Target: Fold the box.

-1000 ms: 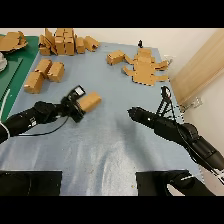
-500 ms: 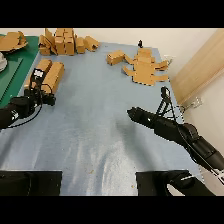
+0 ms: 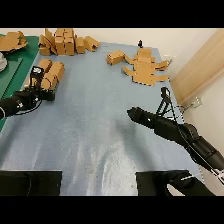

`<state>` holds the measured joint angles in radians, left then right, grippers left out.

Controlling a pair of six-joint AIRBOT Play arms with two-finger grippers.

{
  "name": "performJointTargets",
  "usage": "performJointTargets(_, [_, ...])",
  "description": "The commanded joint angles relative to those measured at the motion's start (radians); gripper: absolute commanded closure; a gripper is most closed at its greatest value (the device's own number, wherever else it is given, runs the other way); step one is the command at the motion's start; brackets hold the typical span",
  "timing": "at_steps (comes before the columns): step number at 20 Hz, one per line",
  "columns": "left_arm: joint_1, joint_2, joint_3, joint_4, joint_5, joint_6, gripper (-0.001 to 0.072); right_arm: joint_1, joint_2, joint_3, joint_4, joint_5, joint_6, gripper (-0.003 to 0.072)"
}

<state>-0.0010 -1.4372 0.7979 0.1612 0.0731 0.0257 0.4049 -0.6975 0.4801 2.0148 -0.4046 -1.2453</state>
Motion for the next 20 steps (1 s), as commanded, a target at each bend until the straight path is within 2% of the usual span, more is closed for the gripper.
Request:
performJointTargets(1, [0.003,-0.066,0.063,-0.035,-0.002,0.0,0.033,0.001,0.001,0.001,0.002,0.0,0.0,0.0684])
performJointTargets(7, [0.003,-0.072,0.075,-0.034,0.032,0.004,0.0328,0.001,0.001,0.001,0.002,0.003,0.0,0.0684])
performJointTargets(8, [0.003,-0.072,0.074,-0.034,0.028,0.003,0.0213,0.001,0.001,0.001,0.002,0.003,0.0,0.0684])
performJointTargets(9, [0.003,-0.074,0.073,-0.036,0.022,0.0,0.0022,0.001,0.001,0.001,0.002,0.003,0.0,0.0684])
performJointTargets(16, [0.002,-0.058,0.071,-0.035,0.025,0.0,0.0023,0.001,0.001,0.001,0.01,0.002,0.0,0.0684])
performJointTargets(20, [0.002,0.11,0.026,-0.035,0.04,0.003,0.0014,0.001,0.001,0.001,0.009,-0.001,0.0,0.0684])
